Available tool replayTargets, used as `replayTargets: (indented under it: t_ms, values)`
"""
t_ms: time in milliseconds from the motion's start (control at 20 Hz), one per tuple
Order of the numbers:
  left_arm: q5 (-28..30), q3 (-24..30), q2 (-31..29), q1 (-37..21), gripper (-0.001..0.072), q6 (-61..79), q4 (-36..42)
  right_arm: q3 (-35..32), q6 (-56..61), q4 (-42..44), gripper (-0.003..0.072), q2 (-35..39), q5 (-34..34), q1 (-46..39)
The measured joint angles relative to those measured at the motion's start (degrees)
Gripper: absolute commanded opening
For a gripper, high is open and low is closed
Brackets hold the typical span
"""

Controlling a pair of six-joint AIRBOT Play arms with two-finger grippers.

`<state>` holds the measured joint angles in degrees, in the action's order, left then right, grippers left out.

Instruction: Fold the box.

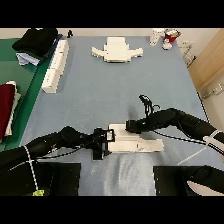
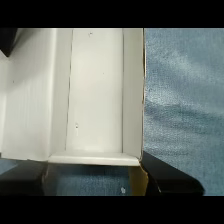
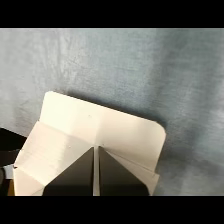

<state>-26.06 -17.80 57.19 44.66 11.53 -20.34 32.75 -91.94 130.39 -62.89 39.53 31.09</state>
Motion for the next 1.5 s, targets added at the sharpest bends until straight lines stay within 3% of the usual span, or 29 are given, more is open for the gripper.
replayTargets:
  t_ms: [450, 750, 950, 1100, 1200, 1500]
  values:
    - [0.00, 0.00, 0.00, 0.00, 0.0437, 0.02, -0.02, 1.18, -4.63, -1.40, 0.0011, 0.33, 2.25, -0.02]
    - [0.02, 0.00, 0.00, 0.00, 0.0437, 0.00, -0.02, 2.56, -12.87, -5.14, 0.0012, 10.03, 8.15, 0.00]
    - [0.02, 0.00, 0.00, 0.00, 0.0437, 0.02, -0.02, 1.42, -24.76, -8.37, 0.0040, 18.32, 17.22, 0.00]
    - [0.02, 0.00, 0.00, 0.00, 0.0437, 0.02, -0.02, -1.46, -32.33, -12.02, 0.0317, 23.74, 22.21, 0.00]
    - [0.02, 0.00, 0.00, 0.00, 0.0437, 0.00, -0.02, -4.04, -36.04, -15.28, 0.0595, 26.14, 23.12, 0.00]
    - [0.02, 0.00, 0.00, 0.00, 0.0437, 0.00, -0.02, -11.06, -49.35, -21.38, 0.0612, 27.47, 16.48, 0.00]
